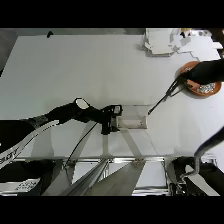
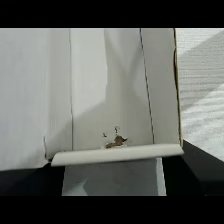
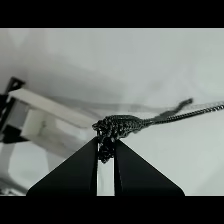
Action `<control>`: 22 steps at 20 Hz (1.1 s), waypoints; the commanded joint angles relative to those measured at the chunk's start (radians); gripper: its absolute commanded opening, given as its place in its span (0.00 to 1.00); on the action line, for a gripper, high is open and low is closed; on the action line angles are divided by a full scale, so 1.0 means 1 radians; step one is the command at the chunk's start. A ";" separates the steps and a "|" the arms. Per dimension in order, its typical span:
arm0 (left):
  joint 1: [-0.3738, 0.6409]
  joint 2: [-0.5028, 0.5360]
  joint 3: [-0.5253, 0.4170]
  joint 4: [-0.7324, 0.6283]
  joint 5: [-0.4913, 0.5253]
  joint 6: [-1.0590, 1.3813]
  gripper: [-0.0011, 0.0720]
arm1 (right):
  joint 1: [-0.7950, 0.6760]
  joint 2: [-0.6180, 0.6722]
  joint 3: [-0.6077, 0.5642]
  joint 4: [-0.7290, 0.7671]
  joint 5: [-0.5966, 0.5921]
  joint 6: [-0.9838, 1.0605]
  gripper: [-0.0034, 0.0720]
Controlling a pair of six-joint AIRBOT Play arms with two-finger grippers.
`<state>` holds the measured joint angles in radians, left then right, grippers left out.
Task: Fold the box and place the chain.
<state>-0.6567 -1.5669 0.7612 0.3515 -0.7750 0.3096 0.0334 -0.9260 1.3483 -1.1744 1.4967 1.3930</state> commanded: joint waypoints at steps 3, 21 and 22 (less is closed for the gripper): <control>0.000 0.000 0.000 0.000 0.000 0.000 0.30 | 0.249 0.008 0.000 -0.096 -0.030 0.198 0.07; 0.000 0.000 0.000 0.000 0.000 0.000 0.30 | 0.664 0.008 -0.290 -0.316 -0.269 0.521 0.07; 0.000 0.000 0.000 0.000 0.000 0.000 0.30 | 0.664 0.008 -0.302 -0.310 -0.288 0.521 0.07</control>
<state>-0.6567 -1.5669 0.7612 0.3515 -0.7750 0.3096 0.6811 -0.9188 1.0908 -1.4971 1.2903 1.8992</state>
